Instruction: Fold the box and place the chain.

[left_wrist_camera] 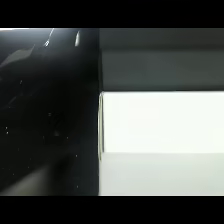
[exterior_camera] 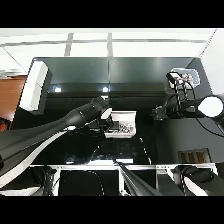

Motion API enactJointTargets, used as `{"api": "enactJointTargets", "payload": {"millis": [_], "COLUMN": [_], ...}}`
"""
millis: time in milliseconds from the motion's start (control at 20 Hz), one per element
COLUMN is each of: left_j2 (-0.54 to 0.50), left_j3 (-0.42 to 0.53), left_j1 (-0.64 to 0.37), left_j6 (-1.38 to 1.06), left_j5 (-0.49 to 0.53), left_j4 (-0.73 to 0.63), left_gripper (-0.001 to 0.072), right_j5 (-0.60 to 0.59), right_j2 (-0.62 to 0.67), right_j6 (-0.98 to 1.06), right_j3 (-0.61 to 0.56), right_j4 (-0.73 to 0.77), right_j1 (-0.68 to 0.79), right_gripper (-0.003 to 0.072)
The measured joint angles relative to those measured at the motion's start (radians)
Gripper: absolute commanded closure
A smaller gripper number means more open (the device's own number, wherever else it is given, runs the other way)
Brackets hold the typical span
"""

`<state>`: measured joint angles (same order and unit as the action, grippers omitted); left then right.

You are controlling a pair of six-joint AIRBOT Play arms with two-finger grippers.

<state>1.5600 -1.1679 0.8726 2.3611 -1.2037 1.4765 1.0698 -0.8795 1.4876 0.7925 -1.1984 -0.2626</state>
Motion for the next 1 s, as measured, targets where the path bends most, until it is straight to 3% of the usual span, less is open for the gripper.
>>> {"api": "enactJointTargets", "payload": {"millis": [200,500,600,750,850,1000], "left_j2": [-0.074,-0.298,-0.375,-0.485,-0.555,-0.596], "left_j3": [0.0,0.012,0.05,0.183,0.313,0.494], "left_j1": [0.0,-0.003,-0.025,-0.118,-0.238,-0.439], "left_j6": [-0.055,-0.101,-0.099,-0.09,-0.109,-0.35], "left_j5": [-0.021,-0.071,-0.091,-0.12,-0.075,0.088], "left_j4": [0.033,0.187,0.242,0.269,0.214,-0.106], "left_gripper": [0.0243,0.0243,0.0186,0.0187,0.0189,0.0189], "right_j5": [0.001,0.002,0.002,0.002,0.002,0.002], "right_j2": [0.0,0.0,0.0,0.0,0.0,0.0], "right_j6": [0.0,0.0,0.0,0.0,0.0,0.002], "right_j3": [0.0,-0.002,-0.002,-0.002,-0.002,-0.002], "right_j4": [-0.004,-0.006,-0.006,-0.006,-0.006,-0.004], "right_j1": [0.0,0.0,0.0,0.0,0.0,0.0], "right_gripper": [0.0309,0.0309,0.0309,0.0309,0.0309,0.0309]}}
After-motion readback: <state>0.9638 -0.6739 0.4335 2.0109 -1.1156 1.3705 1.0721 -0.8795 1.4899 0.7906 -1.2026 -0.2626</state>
